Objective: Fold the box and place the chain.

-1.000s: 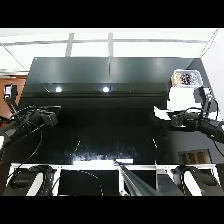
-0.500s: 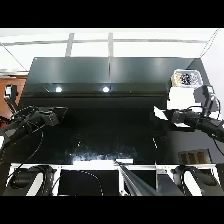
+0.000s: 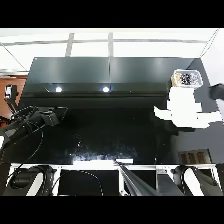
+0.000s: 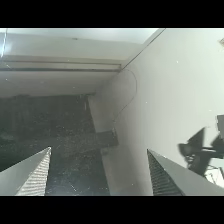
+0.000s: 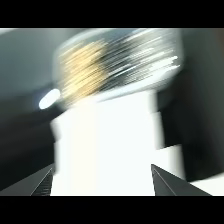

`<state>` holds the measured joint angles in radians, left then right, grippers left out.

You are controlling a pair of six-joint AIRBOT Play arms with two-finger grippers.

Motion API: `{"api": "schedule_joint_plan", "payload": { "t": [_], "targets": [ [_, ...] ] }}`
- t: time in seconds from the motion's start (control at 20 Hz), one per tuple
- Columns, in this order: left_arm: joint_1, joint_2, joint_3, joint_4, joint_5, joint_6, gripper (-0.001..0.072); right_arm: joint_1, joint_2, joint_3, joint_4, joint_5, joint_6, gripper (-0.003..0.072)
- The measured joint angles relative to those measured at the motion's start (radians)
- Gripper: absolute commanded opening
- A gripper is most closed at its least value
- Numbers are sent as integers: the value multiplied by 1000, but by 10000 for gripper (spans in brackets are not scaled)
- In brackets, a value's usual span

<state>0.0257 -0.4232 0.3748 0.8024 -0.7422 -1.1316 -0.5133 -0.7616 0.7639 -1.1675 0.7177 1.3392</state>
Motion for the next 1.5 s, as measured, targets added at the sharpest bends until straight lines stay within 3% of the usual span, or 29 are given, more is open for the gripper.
{"api": "schedule_joint_plan", "payload": {
  "t": [0.2,0.55,1.05,1.3,1.35,1.5],
  "targets": [
    [0,0,0,0,0,0,704,-207,-154,75,-72,45,92,701],
    [0,0,0,-1,0,0,704,-478,-471,245,-61,390,27,701],
    [0,0,0,0,0,1,703,-536,-962,605,235,760,-267,700],
    [0,0,0,-1,0,1,704,-484,-1094,677,296,859,-313,660],
    [0,0,0,-1,0,1,704,-472,-1104,682,289,870,-318,475],
    [0,0,0,-1,0,0,704,-438,-1119,690,269,893,-330,159]
  ]
}}
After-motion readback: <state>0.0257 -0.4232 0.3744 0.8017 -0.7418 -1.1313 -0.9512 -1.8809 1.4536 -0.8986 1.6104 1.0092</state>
